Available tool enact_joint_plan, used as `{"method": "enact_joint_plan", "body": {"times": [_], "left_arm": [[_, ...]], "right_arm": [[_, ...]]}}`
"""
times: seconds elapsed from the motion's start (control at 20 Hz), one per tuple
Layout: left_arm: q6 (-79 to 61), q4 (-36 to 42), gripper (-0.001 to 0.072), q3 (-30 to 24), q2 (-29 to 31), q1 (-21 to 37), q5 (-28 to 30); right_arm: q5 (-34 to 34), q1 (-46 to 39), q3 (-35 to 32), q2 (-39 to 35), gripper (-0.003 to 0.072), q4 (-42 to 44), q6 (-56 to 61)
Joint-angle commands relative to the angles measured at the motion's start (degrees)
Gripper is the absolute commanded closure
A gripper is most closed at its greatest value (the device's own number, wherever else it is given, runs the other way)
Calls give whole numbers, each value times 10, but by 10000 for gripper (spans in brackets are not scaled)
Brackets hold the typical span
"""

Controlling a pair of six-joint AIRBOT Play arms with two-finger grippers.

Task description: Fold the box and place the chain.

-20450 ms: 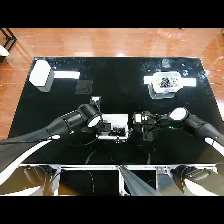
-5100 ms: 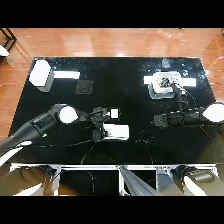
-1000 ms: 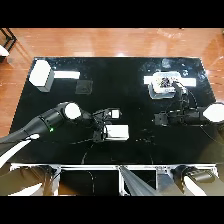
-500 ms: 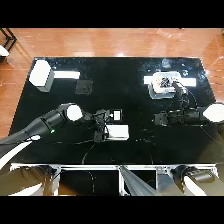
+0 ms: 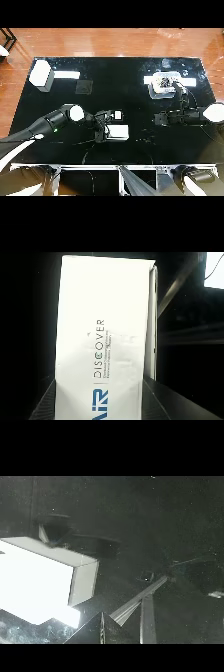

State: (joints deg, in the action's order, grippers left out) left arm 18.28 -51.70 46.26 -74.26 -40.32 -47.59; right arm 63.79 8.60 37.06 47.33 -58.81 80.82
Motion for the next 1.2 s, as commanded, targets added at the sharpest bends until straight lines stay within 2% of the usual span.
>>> {"method": "enact_joint_plan", "body": {"times": [0.0, 0.05, 0.1, 0.25, 0.3, 0.45, 0.55, 0.65, 0.8, 1.0, 1.15], "left_arm": [[7, -4, 364, 0, -3, 0, -20], [7, -4, 501, 1, 2, 0, -24], [7, -4, 589, 1, 8, 0, -26], [51, -15, 641, 1, 39, 4, -24], [81, -34, 684, 1, 55, 9, -25], [184, -106, 688, 1, 111, 47, -53], [242, -155, 689, 1, 154, 97, -91], [279, -200, 688, 1, 193, 172, -132], [338, -233, 688, 1, 225, 329, -160], [425, -206, 688, 1, 196, 565, -118], [427, -160, 688, 1, 144, 690, -58]], "right_arm": [[0, 0, 0, 0, 664, 0, 0], [0, 0, 0, 0, 664, 0, 0], [0, 0, 0, 0, 664, 0, 0], [1, 0, 0, 0, 665, 0, 0], [1, 0, 0, 0, 664, 0, 0], [1, 0, 0, 0, 664, 0, 0], [1, 0, 0, 0, 664, 0, 0], [0, 0, 0, 0, 664, 0, 0], [0, 0, 0, 0, 664, 0, 0], [-4, 0, 0, 0, 664, -2, 0], [-9, 0, 0, 0, 664, -2, 0]]}}
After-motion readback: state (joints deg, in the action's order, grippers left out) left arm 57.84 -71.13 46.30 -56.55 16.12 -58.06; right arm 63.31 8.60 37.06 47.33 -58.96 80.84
